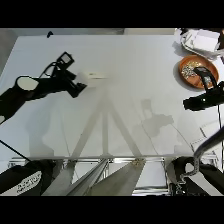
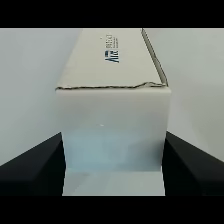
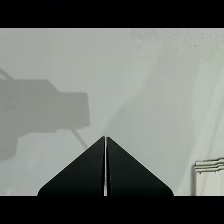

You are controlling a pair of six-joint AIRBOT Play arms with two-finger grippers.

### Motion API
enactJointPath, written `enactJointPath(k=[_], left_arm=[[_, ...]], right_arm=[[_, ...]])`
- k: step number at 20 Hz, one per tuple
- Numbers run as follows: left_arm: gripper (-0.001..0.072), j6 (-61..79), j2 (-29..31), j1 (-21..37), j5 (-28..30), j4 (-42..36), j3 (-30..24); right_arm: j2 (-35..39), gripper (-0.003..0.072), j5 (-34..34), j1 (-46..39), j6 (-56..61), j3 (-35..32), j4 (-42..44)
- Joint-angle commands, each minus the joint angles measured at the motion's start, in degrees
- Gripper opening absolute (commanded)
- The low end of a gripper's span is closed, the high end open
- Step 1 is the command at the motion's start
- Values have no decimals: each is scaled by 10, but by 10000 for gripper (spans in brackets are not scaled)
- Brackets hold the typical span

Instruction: Fold the box and place the chain.

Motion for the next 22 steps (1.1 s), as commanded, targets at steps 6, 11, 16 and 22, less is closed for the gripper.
enactJointPath(k=[6, 11, 16, 22], left_arm=[[-1, -182, 49, 244, -108, 203, -21], [0, -177, 49, 349, -145, 214, -79], [36, -178, 49, 360, -223, 338, -91], [678, -176, 49, 360, -278, 341, -91]], right_arm=[[0, 14, 0, 0, 3, 0, 0], [0, 14, 8, 0, 3, 0, 0], [0, 14, 5, 0, 2, 0, 0], [0, 14, -8, 0, 2, 0, 0]])
